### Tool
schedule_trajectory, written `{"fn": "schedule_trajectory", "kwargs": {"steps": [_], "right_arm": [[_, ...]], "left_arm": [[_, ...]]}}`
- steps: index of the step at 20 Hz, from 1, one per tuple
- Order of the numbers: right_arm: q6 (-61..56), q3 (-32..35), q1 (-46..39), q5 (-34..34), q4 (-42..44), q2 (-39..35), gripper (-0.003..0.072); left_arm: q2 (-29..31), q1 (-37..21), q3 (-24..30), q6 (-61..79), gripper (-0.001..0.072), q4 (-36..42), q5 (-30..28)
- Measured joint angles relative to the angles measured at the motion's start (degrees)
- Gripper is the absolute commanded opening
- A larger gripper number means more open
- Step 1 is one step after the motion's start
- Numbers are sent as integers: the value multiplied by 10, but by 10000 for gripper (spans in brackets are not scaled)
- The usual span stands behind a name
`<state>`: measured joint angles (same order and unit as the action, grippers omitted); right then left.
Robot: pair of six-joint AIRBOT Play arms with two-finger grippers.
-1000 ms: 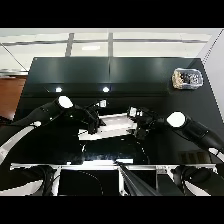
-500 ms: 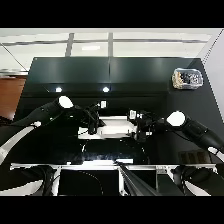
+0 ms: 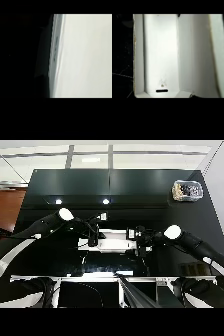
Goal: Fold the box and place the chain.
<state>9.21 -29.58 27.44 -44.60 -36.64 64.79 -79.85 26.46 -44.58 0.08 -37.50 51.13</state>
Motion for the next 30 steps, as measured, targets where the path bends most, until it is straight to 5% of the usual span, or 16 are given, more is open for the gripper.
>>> {"fn": "schedule_trajectory", "kwargs": {"steps": [20,22,23,25,28,30], "right_arm": [[45,1,0,36,15,55,634],[45,1,0,37,15,56,483],[45,1,0,37,15,56,467],[45,1,0,40,15,56,467],[45,1,0,41,14,56,467],[45,1,0,41,14,56,467]], "left_arm": [[0,0,0,-1,32,0,-2],[0,0,0,-1,38,0,-1],[0,0,0,0,135,-1,-1],[0,0,0,-5,500,3,-5],[5,-5,-5,-21,634,1,3],[14,-14,-13,-49,634,-12,12]]}}
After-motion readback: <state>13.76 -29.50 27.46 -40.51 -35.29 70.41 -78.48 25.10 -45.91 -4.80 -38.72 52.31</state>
